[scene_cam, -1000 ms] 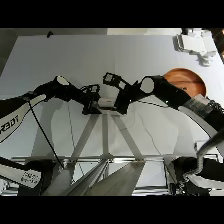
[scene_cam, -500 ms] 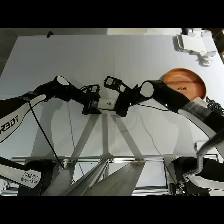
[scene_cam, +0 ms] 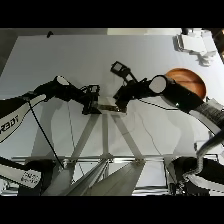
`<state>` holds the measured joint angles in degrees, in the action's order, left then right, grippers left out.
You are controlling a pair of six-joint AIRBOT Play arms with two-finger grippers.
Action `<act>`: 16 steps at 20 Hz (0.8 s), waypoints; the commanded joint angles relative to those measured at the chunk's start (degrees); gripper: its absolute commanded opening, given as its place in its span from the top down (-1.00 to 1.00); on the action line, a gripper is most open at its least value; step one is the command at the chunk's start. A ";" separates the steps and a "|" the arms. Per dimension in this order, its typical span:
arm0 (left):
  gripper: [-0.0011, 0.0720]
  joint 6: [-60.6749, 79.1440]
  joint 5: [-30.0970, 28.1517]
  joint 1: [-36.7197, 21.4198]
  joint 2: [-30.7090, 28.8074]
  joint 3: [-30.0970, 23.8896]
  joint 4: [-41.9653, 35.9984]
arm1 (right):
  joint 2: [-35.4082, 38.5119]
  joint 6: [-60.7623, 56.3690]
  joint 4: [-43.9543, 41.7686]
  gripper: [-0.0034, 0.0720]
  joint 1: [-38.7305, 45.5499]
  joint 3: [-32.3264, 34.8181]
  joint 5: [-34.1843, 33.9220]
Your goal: Fold the box and place the chain.
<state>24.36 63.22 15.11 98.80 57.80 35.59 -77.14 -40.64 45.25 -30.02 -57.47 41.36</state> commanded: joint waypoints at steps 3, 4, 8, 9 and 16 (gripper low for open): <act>0.58 -0.22 0.00 0.00 -0.02 0.02 -0.04 | -4.02 0.13 -9.86 0.88 1.92 2.05 0.44; 0.58 -0.22 0.00 0.00 -0.02 0.02 -0.04 | -4.92 0.87 -9.31 0.88 1.88 2.40 1.64; 0.58 -0.22 0.00 0.00 -0.02 0.02 -0.02 | -5.29 2.60 -8.68 0.12 1.88 2.43 1.92; 0.58 -0.22 0.00 0.00 -0.02 0.02 -0.04 | -5.22 2.60 -8.96 0.12 1.88 2.43 1.60; 0.58 -0.22 0.00 0.00 -0.02 0.02 -0.04 | -2.32 5.27 -9.94 0.13 1.88 2.43 1.07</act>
